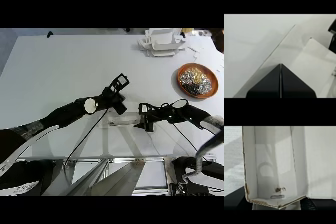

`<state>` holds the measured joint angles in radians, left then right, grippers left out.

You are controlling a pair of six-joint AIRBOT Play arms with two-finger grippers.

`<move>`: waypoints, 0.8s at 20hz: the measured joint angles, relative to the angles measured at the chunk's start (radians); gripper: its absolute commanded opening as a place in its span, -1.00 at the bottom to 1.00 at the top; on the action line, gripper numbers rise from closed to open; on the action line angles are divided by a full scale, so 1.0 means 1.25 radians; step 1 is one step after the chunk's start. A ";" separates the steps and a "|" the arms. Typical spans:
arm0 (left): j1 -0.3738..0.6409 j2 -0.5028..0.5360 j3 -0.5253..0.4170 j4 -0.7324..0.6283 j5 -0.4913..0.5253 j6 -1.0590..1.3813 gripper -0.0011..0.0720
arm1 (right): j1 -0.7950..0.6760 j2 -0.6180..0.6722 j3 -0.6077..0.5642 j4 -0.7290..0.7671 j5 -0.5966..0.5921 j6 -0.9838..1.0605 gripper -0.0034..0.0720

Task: Fold the box and place the chain.

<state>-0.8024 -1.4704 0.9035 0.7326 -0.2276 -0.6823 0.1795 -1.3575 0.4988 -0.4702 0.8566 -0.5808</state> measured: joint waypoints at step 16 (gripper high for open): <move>0.005 0.262 -0.003 0.278 -0.518 -0.064 -0.95 | 0.000 0.000 0.000 0.000 0.000 0.000 0.17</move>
<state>-0.7967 -1.1431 0.9001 1.0801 -0.8749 -0.7624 0.1795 -1.3575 0.4988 -0.4702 0.8570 -0.5808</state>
